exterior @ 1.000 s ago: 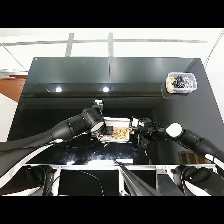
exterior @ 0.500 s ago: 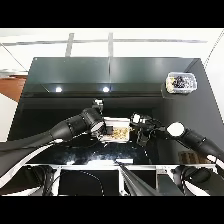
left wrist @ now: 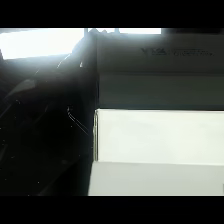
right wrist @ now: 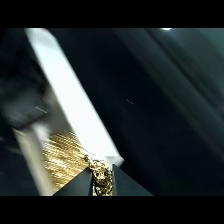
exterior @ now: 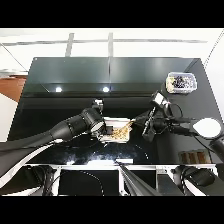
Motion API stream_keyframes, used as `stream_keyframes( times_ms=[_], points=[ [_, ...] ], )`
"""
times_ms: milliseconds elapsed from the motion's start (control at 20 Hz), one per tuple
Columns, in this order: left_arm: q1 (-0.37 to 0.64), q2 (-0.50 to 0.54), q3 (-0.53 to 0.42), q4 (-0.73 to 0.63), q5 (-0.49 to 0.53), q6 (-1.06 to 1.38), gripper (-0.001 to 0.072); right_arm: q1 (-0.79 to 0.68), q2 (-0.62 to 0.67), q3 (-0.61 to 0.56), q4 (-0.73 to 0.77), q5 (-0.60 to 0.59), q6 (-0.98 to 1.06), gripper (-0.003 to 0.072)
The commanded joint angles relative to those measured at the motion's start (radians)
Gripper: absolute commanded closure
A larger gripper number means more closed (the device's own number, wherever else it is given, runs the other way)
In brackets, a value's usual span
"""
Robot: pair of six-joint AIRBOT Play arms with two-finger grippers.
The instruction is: Fold the box and place the chain.
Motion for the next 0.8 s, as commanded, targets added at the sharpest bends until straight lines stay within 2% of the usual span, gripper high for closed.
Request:
stream_keyframes(
  times_ms=[0, 100, 150, 200, 250, 300, 550, 650, 750],
  points=[
    [0.001, 0.000, 0.000, 0.000, 0.000, 0.000, 0.0676, 0.031, 0.019, 0.036, 0.053, 0.071, 0.116, 0.0637],
    [0.001, 0.000, 0.000, 0.000, 0.000, 0.000, 0.0676, 0.076, -0.011, 0.036, 0.054, 0.025, 0.118, 0.0637],
    [0.001, 0.000, 0.000, 0.000, 0.000, 0.000, 0.0676, 0.101, -0.032, 0.036, 0.055, 0.000, 0.118, 0.0589],
    [0.001, 0.000, 0.000, 0.000, 0.000, 0.000, 0.0676, 0.122, -0.050, 0.037, 0.052, -0.018, 0.118, 0.0345],
    [0.001, 0.000, 0.000, 0.000, 0.000, 0.000, 0.0676, 0.128, -0.058, 0.037, 0.035, -0.033, 0.118, 0.0158],
    [0.001, 0.000, 0.000, 0.000, 0.000, 0.000, 0.0676, 0.120, -0.056, 0.037, -0.014, -0.043, 0.119, 0.0127],
    [0.001, 0.000, 0.000, 0.000, 0.000, 0.000, 0.0676, -0.013, -0.057, 0.014, -0.404, 0.046, 0.135, 0.0127],
    [0.001, 0.000, 0.000, 0.000, 0.000, 0.000, 0.0676, -0.028, -0.071, -0.065, -0.422, -0.024, 0.054, 0.0126],
    [0.001, 0.000, 0.000, 0.000, 0.000, 0.000, 0.0676, -0.009, -0.101, -0.143, -0.337, -0.130, -0.091, 0.0125]
  ],
)
